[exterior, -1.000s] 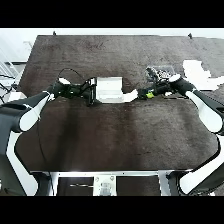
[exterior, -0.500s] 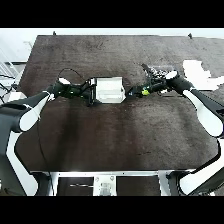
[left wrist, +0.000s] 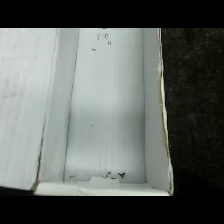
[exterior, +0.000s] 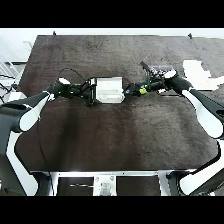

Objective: Fold the box and place the chain.

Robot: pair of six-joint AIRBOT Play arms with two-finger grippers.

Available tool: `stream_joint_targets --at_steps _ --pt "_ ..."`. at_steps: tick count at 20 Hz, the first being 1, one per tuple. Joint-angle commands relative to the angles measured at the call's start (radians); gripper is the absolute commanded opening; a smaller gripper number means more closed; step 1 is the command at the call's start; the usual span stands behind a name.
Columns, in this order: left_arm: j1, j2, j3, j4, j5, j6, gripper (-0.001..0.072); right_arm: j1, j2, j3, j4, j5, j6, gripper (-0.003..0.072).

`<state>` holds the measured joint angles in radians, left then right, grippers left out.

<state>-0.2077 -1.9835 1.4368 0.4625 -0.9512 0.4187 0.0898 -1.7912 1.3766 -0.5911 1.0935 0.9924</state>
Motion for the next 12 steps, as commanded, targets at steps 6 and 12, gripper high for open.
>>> stream_joint_targets --at_steps 6,12 --pt "0.0 -0.001 0.0 0.0 0.0 0.0 0.0419 0.061 0.001 0.029 -0.023 -0.04 0.051 0.0478" --pt "0.0 -0.001 0.0 0.0 0.0 0.0 0.0419 0.13 0.001 0.085 -0.218 -0.076 0.192 0.0478"
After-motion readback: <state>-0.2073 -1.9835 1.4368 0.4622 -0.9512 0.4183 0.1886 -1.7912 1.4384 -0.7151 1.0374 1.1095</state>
